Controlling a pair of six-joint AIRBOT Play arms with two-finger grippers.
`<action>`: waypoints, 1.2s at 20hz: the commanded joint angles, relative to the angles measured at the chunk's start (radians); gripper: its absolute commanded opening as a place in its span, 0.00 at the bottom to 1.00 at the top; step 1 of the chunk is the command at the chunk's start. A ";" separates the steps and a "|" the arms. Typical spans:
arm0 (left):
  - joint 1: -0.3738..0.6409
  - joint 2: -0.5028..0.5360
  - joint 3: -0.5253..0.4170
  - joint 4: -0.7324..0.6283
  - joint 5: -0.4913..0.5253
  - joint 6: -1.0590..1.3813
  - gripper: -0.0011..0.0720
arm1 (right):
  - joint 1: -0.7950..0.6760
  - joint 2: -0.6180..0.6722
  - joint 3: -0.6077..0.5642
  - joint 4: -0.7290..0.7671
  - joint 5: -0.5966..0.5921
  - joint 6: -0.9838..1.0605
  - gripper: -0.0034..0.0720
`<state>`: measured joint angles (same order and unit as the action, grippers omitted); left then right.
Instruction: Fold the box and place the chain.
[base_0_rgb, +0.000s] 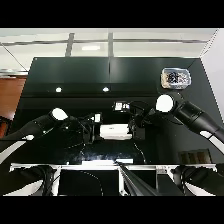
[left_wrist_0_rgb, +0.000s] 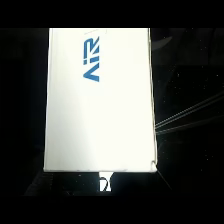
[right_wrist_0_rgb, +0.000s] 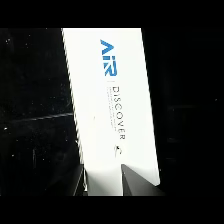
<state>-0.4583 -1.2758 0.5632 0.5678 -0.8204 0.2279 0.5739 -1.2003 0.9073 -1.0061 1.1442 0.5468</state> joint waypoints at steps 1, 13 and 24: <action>0.000 0.000 0.000 0.000 0.000 0.000 0.62 | 0.000 -0.004 -0.004 0.000 0.000 0.000 0.43; 0.000 0.000 0.000 0.000 0.000 0.000 0.62 | 0.000 0.000 -0.014 0.000 0.020 0.101 0.43; 0.000 0.000 0.000 0.000 0.001 0.000 0.62 | -0.166 0.124 -0.051 0.088 0.076 0.801 0.06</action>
<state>-0.4583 -1.2758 0.5632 0.5678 -0.8204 0.2276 0.4755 -1.0996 0.8810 -0.9813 1.1599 0.9840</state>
